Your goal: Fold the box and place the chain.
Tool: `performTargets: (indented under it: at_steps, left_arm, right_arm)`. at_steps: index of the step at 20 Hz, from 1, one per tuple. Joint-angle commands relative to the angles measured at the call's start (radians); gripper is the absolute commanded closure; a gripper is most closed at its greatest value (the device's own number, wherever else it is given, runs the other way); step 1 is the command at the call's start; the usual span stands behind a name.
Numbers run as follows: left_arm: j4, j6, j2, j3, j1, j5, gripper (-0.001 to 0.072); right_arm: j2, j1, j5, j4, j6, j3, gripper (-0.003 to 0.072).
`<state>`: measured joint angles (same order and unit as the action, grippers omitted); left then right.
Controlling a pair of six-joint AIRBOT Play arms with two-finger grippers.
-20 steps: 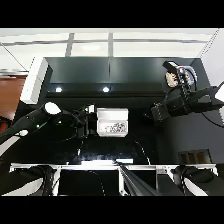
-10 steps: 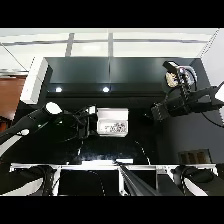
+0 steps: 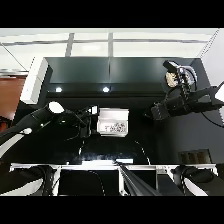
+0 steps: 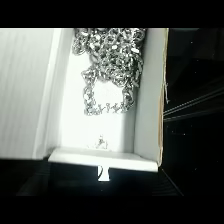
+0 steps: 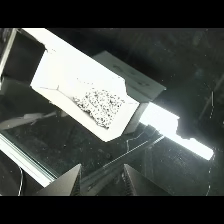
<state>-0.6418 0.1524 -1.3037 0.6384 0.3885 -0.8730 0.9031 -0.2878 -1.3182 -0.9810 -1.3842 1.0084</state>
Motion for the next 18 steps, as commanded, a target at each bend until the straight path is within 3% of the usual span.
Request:
performTargets:
  at_steps: [1,4,5,6,7,12,16,18]
  left_arm:
    - [0.000,0.002,-0.007,0.004,0.029,0.006,0.0010]
    - [-0.004,0.002,-0.007,0.004,0.029,0.003,0.0033]
    - [-0.006,0.002,-0.007,0.004,0.029,0.010,0.0102]
    - [-0.012,0.002,-0.007,0.004,0.029,0.010,0.0242]
    - [-0.013,0.002,-0.007,0.004,0.029,0.010,0.0275]
    - [-0.013,0.002,-0.007,0.004,0.029,0.009,0.0275]
    - [-0.013,0.002,-0.007,0.004,0.029,0.010,0.0274]
    - [-0.012,0.002,-0.007,0.004,0.029,0.009,0.0274]
  right_arm:
    - [-0.001,-0.001,0.002,0.000,0.000,0.000,0.0360]
    - [-0.001,-0.001,0.003,0.000,0.000,0.000,0.0360]
    - [-0.001,-0.001,0.004,-0.001,0.000,0.000,0.0360]
    - [-0.001,-0.004,0.018,-0.002,0.000,-0.004,0.0360]
    - [-0.001,-0.013,0.042,-0.012,0.000,-0.010,0.0359]
    - [0.040,-0.061,0.326,-0.082,-0.106,-0.049,0.0360]
    - [0.221,-0.061,0.528,-0.019,-0.144,-0.048,0.0360]
    - [0.303,-0.061,0.540,0.051,-0.110,-0.048,0.0360]
